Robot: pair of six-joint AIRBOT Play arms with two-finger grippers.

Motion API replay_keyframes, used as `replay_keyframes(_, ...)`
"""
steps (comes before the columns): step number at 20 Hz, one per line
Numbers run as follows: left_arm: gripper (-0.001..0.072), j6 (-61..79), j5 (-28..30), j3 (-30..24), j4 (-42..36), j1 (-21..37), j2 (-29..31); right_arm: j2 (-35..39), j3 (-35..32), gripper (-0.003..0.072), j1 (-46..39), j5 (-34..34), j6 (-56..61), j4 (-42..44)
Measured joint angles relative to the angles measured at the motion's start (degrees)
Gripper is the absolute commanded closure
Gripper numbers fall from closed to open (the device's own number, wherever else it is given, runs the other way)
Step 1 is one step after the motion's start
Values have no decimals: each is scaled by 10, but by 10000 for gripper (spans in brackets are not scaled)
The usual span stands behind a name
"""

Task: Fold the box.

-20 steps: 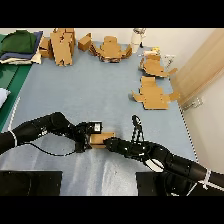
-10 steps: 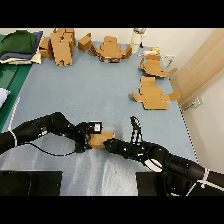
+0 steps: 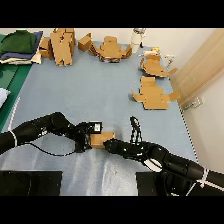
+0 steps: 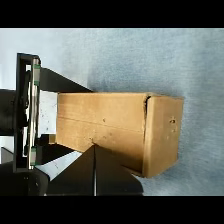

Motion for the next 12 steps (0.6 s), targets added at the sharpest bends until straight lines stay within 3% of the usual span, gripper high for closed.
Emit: replay_keyframes(12, 353, 0, -1, 0, 0, 0, 0, 40, 7, 683, -5, -12, 0, -31)
